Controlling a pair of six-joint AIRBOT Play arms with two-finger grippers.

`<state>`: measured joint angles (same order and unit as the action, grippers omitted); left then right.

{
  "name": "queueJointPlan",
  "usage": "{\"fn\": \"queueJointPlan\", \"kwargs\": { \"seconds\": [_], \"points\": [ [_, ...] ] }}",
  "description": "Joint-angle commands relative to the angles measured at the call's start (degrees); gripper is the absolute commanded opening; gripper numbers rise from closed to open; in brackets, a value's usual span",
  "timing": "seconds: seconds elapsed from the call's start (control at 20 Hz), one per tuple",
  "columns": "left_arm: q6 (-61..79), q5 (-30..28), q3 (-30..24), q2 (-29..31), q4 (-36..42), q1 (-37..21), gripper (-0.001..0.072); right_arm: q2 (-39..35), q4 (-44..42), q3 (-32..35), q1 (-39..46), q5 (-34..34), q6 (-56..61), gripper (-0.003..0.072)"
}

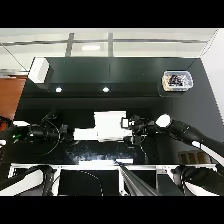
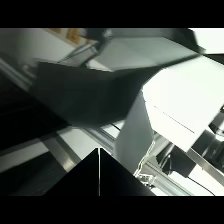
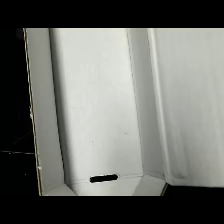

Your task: Fold the box and place the chain.

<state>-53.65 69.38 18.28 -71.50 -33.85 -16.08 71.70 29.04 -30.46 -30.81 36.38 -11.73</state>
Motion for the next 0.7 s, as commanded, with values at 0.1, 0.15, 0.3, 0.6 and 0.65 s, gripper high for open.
{"fn": "queueJointPlan", "kwargs": {
  "seconds": [0.1,0.15,0.3,0.6,0.65],
  "points": [
    [6.8,2.62,0.0,-0.68,1.9,2.54,0.0024,0.0,-0.02,0.0,-0.02,0.02,0.02,0.0488],
    [6.97,2.05,0.0,-0.68,1.92,4.26,0.0024,0.0,-0.02,0.0,-0.02,0.02,0.02,0.0488],
    [6.67,-2.54,0.22,-0.68,2.1,11.23,0.0024,0.0,-0.02,-0.02,-0.02,0.02,0.02,0.0488],
    [6.78,-3.72,3.67,-0.66,8.22,15.02,0.0025,0.0,-0.02,0.0,-0.02,0.02,0.02,0.0488],
    [6.82,-2.82,4.5,-0.66,8.17,15.02,0.0036,0.0,-0.02,0.0,-0.02,0.02,0.02,0.0488]
  ]
}}
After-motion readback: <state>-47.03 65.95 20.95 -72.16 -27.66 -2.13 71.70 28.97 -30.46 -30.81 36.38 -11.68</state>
